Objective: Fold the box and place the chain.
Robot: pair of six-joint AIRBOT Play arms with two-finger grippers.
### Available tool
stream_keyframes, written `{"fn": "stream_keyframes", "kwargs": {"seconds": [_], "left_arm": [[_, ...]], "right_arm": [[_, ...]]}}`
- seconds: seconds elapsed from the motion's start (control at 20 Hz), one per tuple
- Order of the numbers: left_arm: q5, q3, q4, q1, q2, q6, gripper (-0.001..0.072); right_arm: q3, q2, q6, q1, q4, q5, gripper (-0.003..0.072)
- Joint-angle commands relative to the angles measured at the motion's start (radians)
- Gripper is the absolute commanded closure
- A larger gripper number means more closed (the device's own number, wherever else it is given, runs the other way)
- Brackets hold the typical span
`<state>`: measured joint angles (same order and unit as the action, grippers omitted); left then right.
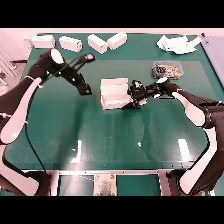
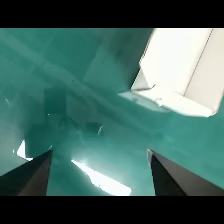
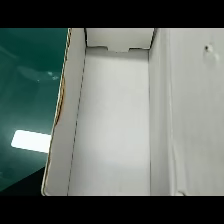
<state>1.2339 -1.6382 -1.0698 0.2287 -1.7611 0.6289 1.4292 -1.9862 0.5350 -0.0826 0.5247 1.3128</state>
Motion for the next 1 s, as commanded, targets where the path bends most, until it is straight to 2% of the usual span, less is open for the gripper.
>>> {"fn": "stream_keyframes", "kwargs": {"seconds": [0.0,0.05,0.15,0.25,0.3,0.45,0.5,0.7,0.85,0.95], "left_arm": [[-0.123,0.124,0.110,-0.002,-0.005,-0.273,-0.0007],[-0.114,0.163,0.185,-0.009,-0.005,-0.448,-0.0007],[-0.062,0.242,0.444,-0.048,-0.005,-0.711,-0.0007],[-0.005,0.272,0.636,-0.090,-0.005,-0.855,-0.0009],[0.026,0.272,0.668,-0.107,-0.008,-0.878,-0.0011],[0.119,0.272,0.662,-0.114,-0.042,-0.880,-0.0011],[0.121,0.272,0.656,-0.113,-0.058,-0.876,-0.0011],[0.048,0.267,0.666,-0.113,-0.092,-0.874,-0.0011],[-0.069,0.264,0.664,-0.113,-0.091,-0.799,-0.0011],[-0.070,0.264,0.659,-0.113,-0.092,-0.803,-0.0011]], "right_arm": [[0.000,0.001,0.000,-0.001,0.000,0.000,0.0107],[0.000,0.001,0.000,-0.001,0.000,0.000,0.0107],[0.000,0.001,0.000,-0.001,0.000,0.000,0.0107],[0.000,0.001,0.000,-0.001,0.000,0.000,0.0107],[0.000,0.001,0.000,-0.001,0.000,0.000,0.0107],[0.000,0.001,0.000,-0.001,0.000,0.000,0.0107],[0.000,0.001,0.000,-0.001,0.000,0.000,0.0107],[0.000,0.001,0.000,-0.001,0.000,0.000,0.0107],[0.000,0.001,0.000,-0.001,0.000,0.000,0.0107],[0.000,0.001,0.000,-0.001,0.000,0.000,0.0107]]}}
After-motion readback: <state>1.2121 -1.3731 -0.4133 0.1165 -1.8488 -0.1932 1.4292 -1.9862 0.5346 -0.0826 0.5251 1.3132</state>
